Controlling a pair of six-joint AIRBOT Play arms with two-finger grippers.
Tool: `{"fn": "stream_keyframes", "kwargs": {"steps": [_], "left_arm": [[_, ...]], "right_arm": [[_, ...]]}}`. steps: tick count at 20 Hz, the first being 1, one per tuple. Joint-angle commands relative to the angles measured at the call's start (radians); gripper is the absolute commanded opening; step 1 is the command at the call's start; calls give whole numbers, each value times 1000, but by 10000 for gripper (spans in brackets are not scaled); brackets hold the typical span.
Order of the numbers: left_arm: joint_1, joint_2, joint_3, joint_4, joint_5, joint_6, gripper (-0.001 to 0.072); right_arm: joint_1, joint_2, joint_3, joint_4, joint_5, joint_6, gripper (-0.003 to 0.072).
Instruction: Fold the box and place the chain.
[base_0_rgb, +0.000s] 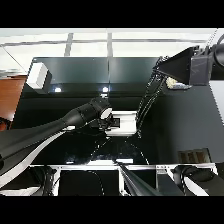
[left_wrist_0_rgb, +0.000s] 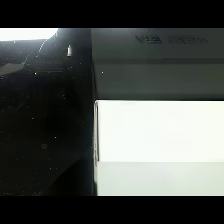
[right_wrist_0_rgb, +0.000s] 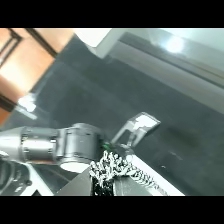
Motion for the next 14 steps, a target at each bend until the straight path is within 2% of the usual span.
{"fn": "stream_keyframes", "kwargs": {"steps": [1, 7, 11, 14], "left_arm": [[-1, -1, 0, 0, 1, 0, 25], [-1, -2, 0, 0, 1, 0, 25], [0, -2, 0, 0, 1, 0, 24], [0, -2, 0, 0, 1, 0, 25]], "right_arm": [[4, -2, 3, 57, 2, -4, 14], [62, -40, -18, 43, -13, -3, 14], [69, -40, -214, 43, -23, -4, 15], [69, -40, -425, 43, -122, -3, 14]]}}
